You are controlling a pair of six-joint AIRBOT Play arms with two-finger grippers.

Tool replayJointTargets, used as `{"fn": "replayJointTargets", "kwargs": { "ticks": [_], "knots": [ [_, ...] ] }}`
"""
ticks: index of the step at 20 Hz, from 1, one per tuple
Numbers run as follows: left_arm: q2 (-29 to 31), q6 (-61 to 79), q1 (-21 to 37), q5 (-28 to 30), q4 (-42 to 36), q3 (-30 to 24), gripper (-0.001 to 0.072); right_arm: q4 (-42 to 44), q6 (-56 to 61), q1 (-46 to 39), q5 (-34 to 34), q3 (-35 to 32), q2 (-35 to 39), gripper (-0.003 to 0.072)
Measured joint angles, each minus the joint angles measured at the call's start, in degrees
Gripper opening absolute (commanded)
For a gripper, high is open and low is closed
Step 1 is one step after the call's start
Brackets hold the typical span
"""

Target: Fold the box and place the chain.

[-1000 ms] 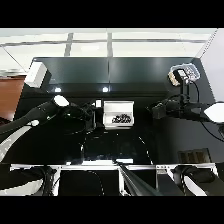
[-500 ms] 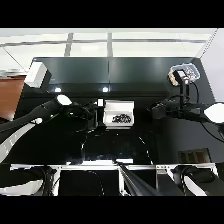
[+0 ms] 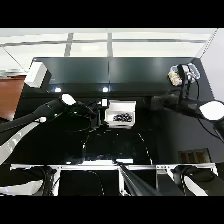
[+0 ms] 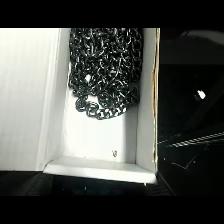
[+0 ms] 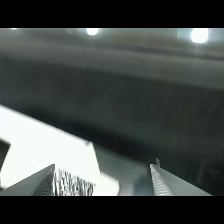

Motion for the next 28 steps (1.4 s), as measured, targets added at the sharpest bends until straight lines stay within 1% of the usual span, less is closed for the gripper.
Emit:
{"fn": "replayJointTargets", "kwargs": {
  "ticks": [2, 5, 6, 8, 11, 13, 16, 18, 21, 25, 26, 27, 28],
  "knots": [
    [0.0, 0.0, -0.04, 0.04, 0.04, 0.04, 0.0464, 1.99, -0.02, 0.33, -2.56, 2.93, -5.4, 0.0695],
    [0.0, -0.02, -0.04, 0.09, 0.04, 0.04, 0.0464, 3.74, -3.02, 2.05, -2.78, 8.04, -15.3, 0.0695],
    [0.0, -0.02, -0.04, 0.11, 0.04, 0.04, 0.0464, 3.91, -5.73, 2.82, -1.73, 9.14, -17.86, 0.0695],
    [0.0, -0.02, -0.04, 0.24, 0.04, 0.04, 0.0464, 4.24, -15.34, 4.2, 2.38, 10.78, -21.09, 0.0695],
    [0.0, -0.02, -0.04, 0.24, 0.04, 0.04, 0.0465, 4.26, -32.09, 4.98, 11.39, 13.25, -21.92, 0.0695],
    [0.0, -0.02, -0.04, 0.24, 0.07, 0.04, 0.0464, 4.15, -38.97, 5.2, 15.67, 14.51, -20.9, 0.0695],
    [0.0, -0.04, -0.04, 0.24, 0.07, 0.04, 0.0465, 3.08, -45.64, 5.53, 20.85, 14.95, -20.04, 0.0695],
    [0.0, -0.04, -0.04, 0.22, 0.07, 0.04, 0.0465, 2.36, -49.16, 6.08, 21.59, 14.01, -19.89, 0.0695],
    [0.0, -0.07, -0.04, 0.22, 0.07, 0.04, 0.0465, 1.86, -53.94, 7.37, 20.98, 12.37, -20.44, 0.0695],
    [0.0, -0.09, -0.04, 0.24, 0.07, 0.04, 0.0465, 1.62, -56.98, 8.98, 19.52, 11.52, -21.44, 0.0693],
    [0.0, -0.09, -0.04, 0.22, 0.04, 0.04, 0.0466, 1.62, -57.33, 9.2, 19.23, 11.45, -21.55, 0.0556],
    [0.0, -0.09, -0.04, 0.22, 0.07, 0.04, 0.0466, 1.75, -57.51, 9.33, 19.04, 11.37, -21.68, 0.0404],
    [0.0, -0.11, -0.04, 0.22, 0.04, 0.04, 0.0466, 1.75, -57.46, 9.51, 19.08, 11.32, -21.79, 0.0307]
  ]
}}
